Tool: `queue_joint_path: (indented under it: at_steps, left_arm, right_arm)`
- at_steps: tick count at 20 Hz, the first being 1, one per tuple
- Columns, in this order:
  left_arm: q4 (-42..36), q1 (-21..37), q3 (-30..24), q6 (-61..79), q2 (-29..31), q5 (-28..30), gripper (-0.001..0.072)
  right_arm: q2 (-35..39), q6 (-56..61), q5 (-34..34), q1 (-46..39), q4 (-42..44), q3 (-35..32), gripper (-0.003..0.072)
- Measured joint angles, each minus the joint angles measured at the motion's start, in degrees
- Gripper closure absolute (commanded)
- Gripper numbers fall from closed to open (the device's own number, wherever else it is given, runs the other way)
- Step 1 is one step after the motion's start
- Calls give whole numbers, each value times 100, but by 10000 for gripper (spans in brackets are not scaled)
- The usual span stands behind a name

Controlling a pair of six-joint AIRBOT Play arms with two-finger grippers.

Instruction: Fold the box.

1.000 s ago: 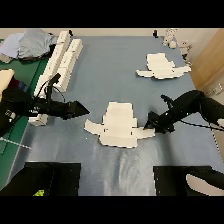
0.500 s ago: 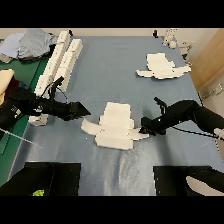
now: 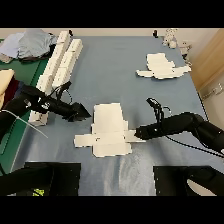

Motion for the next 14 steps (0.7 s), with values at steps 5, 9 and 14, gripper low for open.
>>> queue_joint_path:
  at_steps: [5, 9, 14]
  left_arm:
    - [-39, -118, 323, 195, -765, 42, 196]
    - [-66, -529, 914, 267, -1445, 59, 196]
    - [-81, -1016, 1589, 343, -2151, -105, 198]
  right_arm:
    - [98, -20, 114, 92, -87, -33, 687]
    - [116, -26, 138, 107, -109, -37, 687]
    - [118, -26, 109, 114, -118, -37, 687]
